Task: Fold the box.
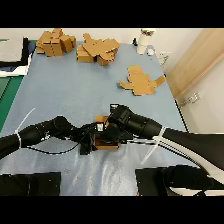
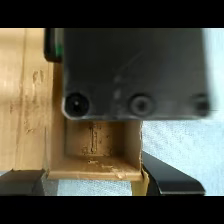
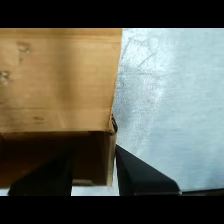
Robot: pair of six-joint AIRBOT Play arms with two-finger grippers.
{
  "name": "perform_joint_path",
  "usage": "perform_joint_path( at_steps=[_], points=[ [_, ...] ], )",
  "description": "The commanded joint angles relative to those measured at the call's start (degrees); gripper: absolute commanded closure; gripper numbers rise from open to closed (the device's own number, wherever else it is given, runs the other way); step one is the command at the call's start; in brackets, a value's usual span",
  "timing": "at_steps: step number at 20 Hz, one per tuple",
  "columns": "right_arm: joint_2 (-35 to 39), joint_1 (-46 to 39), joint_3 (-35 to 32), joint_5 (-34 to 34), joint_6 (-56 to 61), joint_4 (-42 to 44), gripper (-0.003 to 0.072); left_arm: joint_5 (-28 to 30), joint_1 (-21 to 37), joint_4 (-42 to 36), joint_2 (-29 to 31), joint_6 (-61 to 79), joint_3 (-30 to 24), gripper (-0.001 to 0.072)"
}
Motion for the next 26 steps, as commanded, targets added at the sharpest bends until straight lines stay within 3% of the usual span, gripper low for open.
perform_joint_path(
  at_steps=[1,6,7,9,12,13,14,16,18,20,21,23,26],
  points=[
    [3.4,-0.2,1.0,-2.4,0.1,0.3,0.0312,0.0,0.0,0.0,0.0,0.0,0.0,0.0249],
    [5.7,-2.3,1.0,-8.2,0.4,-3.8,0.0355,0.0,0.0,0.0,0.0,0.0,0.0,0.0249],
    [5.6,-3.0,1.0,-8.3,0.3,-4.5,0.0356,0.0,0.0,0.0,0.0,0.0,0.0,0.0249],
    [5.7,-3.4,1.0,-8.0,0.2,-5.8,0.0427,0.0,0.0,0.0,0.0,0.0,0.0,0.0249],
    [5.7,-4.7,1.0,-8.0,-1.0,-7.8,0.0430,0.0,0.0,0.0,0.0,0.0,0.0,0.0249],
    [5.6,-6.2,1.0,-8.0,-2.1,-7.8,0.0488,0.0,0.0,0.0,0.0,0.0,0.0,0.0249],
    [5.5,-8.0,1.0,-7.7,-3.5,-7.8,0.0499,0.0,0.0,0.0,0.0,0.0,0.0,0.0249],
    [4.7,-13.8,1.0,-3.8,-10.2,-5.8,0.0682,0.0,0.0,0.0,0.0,0.0,0.0,0.0249],
    [2.4,-21.8,1.0,3.2,-21.3,2.6,0.0682,0.0,0.0,0.0,0.0,0.0,0.0,0.0249],
    [-2.2,-32.2,1.0,9.5,-40.6,23.5,0.0682,0.0,0.0,0.0,0.0,0.0,0.0,0.0249],
    [-5.1,-36.8,1.0,9.5,-50.7,36.9,0.0683,0.0,0.0,0.0,0.0,0.0,0.0,0.0249],
    [-11.5,-43.9,1.0,4.7,-67.5,58.3,0.0683,0.0,0.0,0.0,0.0,0.0,0.0,0.0249],
    [-17.9,-46.9,1.0,-7.3,-82.5,70.6,0.0682,0.0,0.0,0.0,0.0,0.0,0.0,0.0249]
  ],
)
